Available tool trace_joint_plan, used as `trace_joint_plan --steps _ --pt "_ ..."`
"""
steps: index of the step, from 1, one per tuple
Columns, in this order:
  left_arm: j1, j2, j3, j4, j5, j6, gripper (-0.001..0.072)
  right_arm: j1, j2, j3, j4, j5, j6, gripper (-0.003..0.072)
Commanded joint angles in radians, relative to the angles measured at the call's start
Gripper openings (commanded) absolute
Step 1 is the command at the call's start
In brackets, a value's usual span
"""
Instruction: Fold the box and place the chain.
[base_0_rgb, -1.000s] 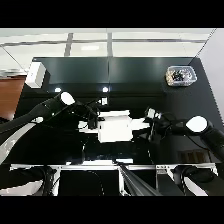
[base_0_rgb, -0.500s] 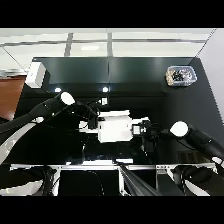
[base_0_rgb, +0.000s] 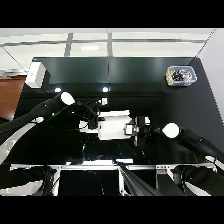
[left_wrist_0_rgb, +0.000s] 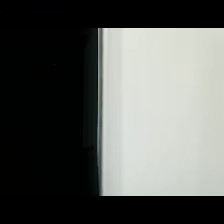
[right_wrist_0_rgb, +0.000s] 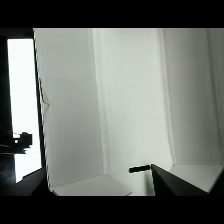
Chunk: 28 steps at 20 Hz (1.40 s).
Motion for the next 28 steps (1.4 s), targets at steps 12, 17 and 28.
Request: trace_joint_plan --steps 12,17,28 --pt "0.000 -0.001 0.000 0.000 0.000 0.000 0.0029 -0.146 -0.016 0.087 0.066 0.079 -0.081 0.0704" --pt "0.000 -0.001 0.000 0.000 -0.001 0.000 0.0029 -0.147 -0.086 0.097 0.201 0.079 -0.201 0.0704" --pt "0.000 -0.001 0.000 0.000 -0.001 0.000 0.0028 -0.147 -0.182 0.097 0.219 0.209 -0.256 0.0704"
